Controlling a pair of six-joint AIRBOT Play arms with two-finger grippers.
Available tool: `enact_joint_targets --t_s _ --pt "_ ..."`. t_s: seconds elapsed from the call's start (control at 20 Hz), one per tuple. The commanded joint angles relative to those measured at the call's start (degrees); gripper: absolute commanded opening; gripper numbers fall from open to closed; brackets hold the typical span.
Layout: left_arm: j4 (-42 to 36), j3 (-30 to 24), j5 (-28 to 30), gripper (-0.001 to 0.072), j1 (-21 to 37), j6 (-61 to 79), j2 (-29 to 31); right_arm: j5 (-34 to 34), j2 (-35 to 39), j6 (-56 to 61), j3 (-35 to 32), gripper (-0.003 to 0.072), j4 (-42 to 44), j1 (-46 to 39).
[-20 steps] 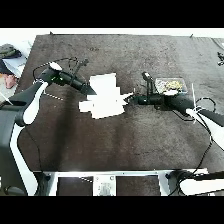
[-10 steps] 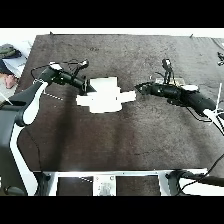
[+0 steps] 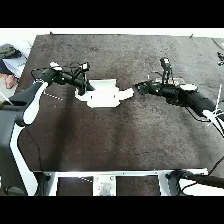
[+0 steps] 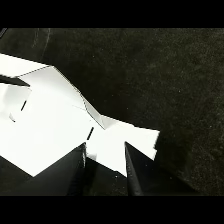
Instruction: Fold the box and place the chain.
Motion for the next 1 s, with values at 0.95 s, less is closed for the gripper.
enact_joint_targets --t_s 0.95 --pt "0.44 -0.15 1.29 0.0012 0.07 1.62 -0.76 -1.6 -4.63 -34.62 0.2 0.0515 -10.6 15.85"
